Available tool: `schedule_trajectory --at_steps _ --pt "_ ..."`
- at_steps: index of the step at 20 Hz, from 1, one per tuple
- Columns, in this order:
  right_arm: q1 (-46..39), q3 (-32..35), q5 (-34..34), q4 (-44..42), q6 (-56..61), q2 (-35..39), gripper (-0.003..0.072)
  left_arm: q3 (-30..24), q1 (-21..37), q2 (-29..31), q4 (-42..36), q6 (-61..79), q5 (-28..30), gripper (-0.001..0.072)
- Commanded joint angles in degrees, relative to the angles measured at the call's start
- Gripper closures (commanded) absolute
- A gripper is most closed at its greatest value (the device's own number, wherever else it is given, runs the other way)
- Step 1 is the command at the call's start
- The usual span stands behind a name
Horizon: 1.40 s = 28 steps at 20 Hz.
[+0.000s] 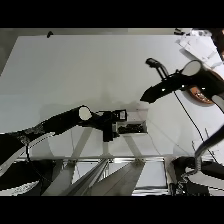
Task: Fold the box and place the chain.
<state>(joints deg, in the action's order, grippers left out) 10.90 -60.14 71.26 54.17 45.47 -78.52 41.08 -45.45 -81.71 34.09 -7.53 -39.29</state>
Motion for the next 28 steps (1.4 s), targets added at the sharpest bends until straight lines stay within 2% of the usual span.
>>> schedule_trajectory --at_steps 1,3,4,5,6,9,13,17,22,24,26,28 --pt "7.0 -3.0 6.0 6.5 -4.9 -3.0 0.0559 0.0 0.0 0.0 0.0 0.0 0.0 0.0433" --pt "9.3 -3.0 8.4 7.6 -5.0 -2.6 0.0540 0.0 0.0 0.0 0.0 0.0 0.0 0.0433" --pt "10.4 -3.0 9.4 7.7 -5.0 -2.0 0.0421 0.0 0.0 0.0 0.0 0.0 0.0 0.0433" --pt "11.6 -2.9 10.3 8.4 -4.9 -1.1 0.0270 0.0 0.0 0.0 0.0 0.0 0.0 0.0433" --pt "12.9 -2.3 10.3 9.9 -4.8 0.4 0.0213 0.0 0.0 0.0 0.0 0.0 0.0 0.0433" --pt "15.3 2.4 8.6 13.6 -6.7 6.6 0.0214 0.0 0.0 0.0 0.0 0.0 0.0 0.0433" --pt "15.5 8.9 7.2 14.2 -11.6 13.2 0.0219 0.0 0.0 0.0 0.0 0.0 0.0 0.0433" --pt "16.3 10.8 5.3 15.2 -13.0 14.3 0.0209 0.0 0.0 0.0 0.0 0.0 0.0 0.0433" --pt "19.3 13.3 -3.8 18.3 -12.9 14.3 0.0200 0.0 0.0 0.0 0.0 0.0 0.0 0.0433" --pt "19.4 13.3 -4.7 19.2 -12.7 14.7 0.0248 0.0 0.0 0.0 0.0 0.0 0.0 0.0433" --pt "19.4 13.3 -4.8 19.6 -12.4 15.7 0.0252 0.0 0.0 0.0 0.0 0.0 0.0 0.0433" --pt "19.4 13.3 -5.0 19.6 -12.4 17.6 0.0287 0.0 0.0 0.0 0.0 0.0 0.0 0.0433"
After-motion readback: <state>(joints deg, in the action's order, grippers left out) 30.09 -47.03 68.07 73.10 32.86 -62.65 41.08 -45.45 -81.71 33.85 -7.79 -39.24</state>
